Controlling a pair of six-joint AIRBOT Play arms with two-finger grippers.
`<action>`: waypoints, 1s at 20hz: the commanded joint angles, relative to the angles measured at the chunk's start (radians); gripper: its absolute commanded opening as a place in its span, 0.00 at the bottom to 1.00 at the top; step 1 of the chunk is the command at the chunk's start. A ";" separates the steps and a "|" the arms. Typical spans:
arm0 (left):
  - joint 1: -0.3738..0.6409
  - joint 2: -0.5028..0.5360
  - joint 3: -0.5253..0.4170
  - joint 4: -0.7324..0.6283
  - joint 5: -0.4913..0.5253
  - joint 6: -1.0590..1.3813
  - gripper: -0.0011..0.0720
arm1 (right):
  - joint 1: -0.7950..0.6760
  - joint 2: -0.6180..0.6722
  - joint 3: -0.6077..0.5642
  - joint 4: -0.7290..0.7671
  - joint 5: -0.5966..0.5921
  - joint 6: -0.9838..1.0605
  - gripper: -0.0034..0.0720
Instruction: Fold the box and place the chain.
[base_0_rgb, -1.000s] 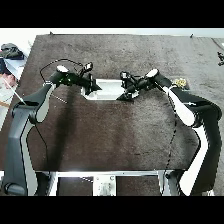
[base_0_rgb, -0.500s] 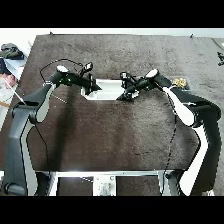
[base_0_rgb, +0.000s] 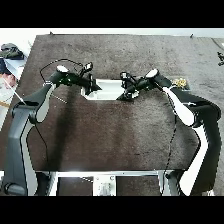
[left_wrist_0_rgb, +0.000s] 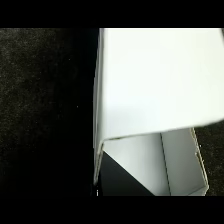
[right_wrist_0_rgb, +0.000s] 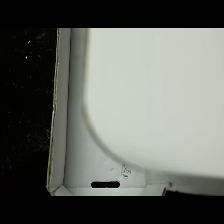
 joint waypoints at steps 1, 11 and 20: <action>0.001 -0.001 0.000 0.000 0.000 0.000 0.03 | 0.000 -0.001 0.001 0.001 -0.001 0.001 0.54; 0.001 -0.001 0.000 0.000 -0.001 0.000 0.03 | 0.000 -0.001 0.001 0.001 -0.001 0.001 0.54; 0.026 0.017 0.003 -0.040 -0.030 -0.024 0.56 | 0.000 -0.001 0.001 0.001 -0.001 0.001 0.54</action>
